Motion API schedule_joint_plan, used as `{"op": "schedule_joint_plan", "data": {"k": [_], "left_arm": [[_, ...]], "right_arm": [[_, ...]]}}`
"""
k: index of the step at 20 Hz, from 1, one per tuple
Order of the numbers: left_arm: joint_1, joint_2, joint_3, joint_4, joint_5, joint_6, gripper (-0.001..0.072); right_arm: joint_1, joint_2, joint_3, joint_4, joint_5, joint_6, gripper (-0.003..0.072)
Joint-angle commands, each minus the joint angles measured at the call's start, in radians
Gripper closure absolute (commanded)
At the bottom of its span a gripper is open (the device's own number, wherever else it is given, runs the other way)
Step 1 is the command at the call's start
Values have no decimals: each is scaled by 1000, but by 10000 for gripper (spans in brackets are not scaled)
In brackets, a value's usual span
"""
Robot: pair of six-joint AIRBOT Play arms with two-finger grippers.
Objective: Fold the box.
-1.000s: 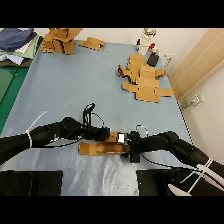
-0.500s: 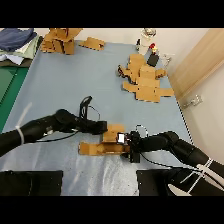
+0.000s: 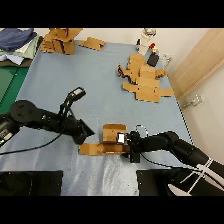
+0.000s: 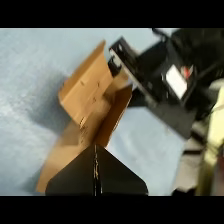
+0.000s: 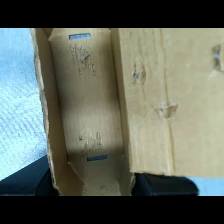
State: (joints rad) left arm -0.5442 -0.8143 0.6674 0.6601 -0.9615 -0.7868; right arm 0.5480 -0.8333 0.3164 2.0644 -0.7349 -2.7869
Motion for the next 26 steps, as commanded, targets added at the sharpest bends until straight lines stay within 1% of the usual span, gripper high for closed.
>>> {"op": "schedule_joint_plan", "data": {"k": [1, 2, 5, 6, 7, 10, 13, 17, 19, 23, 24, 25, 26], "left_arm": [[-39, 81, -13, 151, -77, 240, 455], [-63, 75, -21, 151, -60, 282, 167], [-144, 39, -57, 157, -21, 395, 162], [-166, 20, -66, 156, 2, 422, 131], [-183, -1, -76, 156, 30, 440, 18], [-204, -82, -96, 154, 90, 445, 17], [-207, -152, -112, 123, 158, 575, 17], [-210, -184, -148, -51, 238, 738, 17], [-211, -199, -161, -68, 274, 746, 17], [-211, -235, -164, -74, 301, 746, 19], [-211, -247, -165, -78, 313, 747, 74], [-211, -258, -165, -77, 328, 747, 187], [-211, -265, -164, -78, 336, 747, 252]], "right_arm": [[0, -1, 0, 0, 0, 0, 181], [0, -1, 0, 0, 0, 0, 181], [0, -1, 0, 0, 0, 0, 182], [0, -1, 0, 0, 0, 0, 181], [0, -1, 0, 0, 0, 0, 182], [0, -1, 0, 0, 0, 0, 182], [0, -1, 0, 0, 0, 0, 181], [0, -1, 0, 0, 0, 0, 182], [0, -1, 0, 0, 0, 0, 181], [0, -1, 0, 0, 0, 0, 181], [0, -1, 0, 0, 0, 0, 182], [0, -1, 0, 0, 0, 0, 182], [0, -1, 0, 0, 0, 0, 182]]}}
